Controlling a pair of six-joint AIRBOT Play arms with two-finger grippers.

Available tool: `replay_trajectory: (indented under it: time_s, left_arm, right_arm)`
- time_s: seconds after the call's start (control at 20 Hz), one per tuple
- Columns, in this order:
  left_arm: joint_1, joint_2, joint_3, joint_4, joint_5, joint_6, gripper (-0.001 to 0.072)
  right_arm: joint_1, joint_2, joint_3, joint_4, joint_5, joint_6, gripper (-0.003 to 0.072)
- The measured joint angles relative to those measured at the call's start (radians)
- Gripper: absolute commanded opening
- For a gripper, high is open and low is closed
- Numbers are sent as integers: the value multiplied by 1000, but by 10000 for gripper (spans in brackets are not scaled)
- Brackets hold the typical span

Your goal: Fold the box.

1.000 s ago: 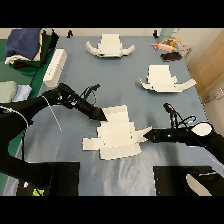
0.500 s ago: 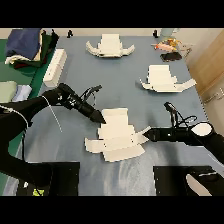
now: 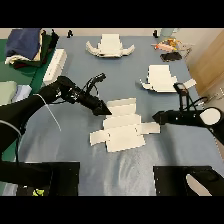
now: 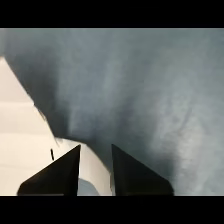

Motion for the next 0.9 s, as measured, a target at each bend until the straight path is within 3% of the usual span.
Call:
replay_trajectory:
  time_s: [0.1,0.15,0.2,0.35,0.4,0.5,0.9]
  left_arm:
    - [-48,56,-30,7,76,75,11]
    - [-74,89,-55,12,125,119,11]
    - [-99,121,-84,14,176,163,11]
    - [-173,224,-196,-8,343,310,11]
    - [-192,252,-230,-26,386,349,12]
    - [-224,292,-288,-58,444,413,12]
    - [-320,332,-414,-104,663,489,12]
  right_arm:
    - [0,0,70,-59,-8,55,265]
    - [0,0,92,-77,-11,73,135]
    - [0,0,107,-91,-15,92,58]
    - [0,-3,133,-117,-28,135,43]
    - [0,-5,137,-123,-35,142,4]
    - [0,-12,142,-130,-57,153,4]
    - [0,-68,147,-135,-102,168,4]
